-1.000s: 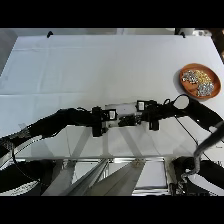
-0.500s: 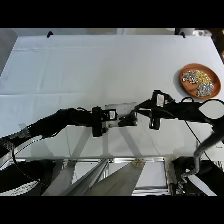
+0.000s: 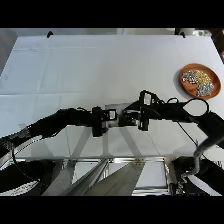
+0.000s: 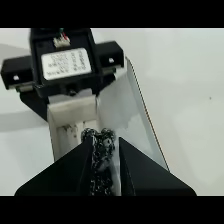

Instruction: Fold the box and place the chain.

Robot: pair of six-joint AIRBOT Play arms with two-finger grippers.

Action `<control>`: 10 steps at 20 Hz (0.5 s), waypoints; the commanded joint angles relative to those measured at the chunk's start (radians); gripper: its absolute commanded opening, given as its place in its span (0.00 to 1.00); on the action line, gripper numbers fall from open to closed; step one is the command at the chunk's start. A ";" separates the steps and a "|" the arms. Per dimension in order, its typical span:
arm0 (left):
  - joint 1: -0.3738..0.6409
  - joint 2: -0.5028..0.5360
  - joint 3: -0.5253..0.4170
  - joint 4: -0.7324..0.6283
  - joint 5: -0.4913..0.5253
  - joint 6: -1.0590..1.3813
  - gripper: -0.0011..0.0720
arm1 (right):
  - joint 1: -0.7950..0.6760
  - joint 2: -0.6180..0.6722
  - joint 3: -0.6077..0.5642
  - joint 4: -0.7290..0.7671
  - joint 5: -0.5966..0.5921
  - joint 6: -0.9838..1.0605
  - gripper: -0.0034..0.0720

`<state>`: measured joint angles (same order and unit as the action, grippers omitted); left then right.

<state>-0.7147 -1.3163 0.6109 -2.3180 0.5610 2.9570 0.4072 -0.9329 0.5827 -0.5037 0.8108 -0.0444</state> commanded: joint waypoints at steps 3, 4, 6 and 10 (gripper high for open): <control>0.000 0.000 0.000 0.000 0.000 0.000 0.21 | 0.009 -0.029 0.004 -0.068 -0.044 0.065 0.30; 0.000 0.000 0.000 0.000 0.000 0.000 0.21 | 0.009 -0.029 0.019 -0.067 -0.045 0.062 0.30; 0.000 0.000 0.000 0.000 0.000 0.000 0.21 | -0.020 -0.029 0.090 -0.068 -0.026 0.063 0.30; 0.000 0.000 0.000 0.000 0.000 0.000 0.21 | -0.127 -0.061 0.302 -0.081 0.048 0.065 0.25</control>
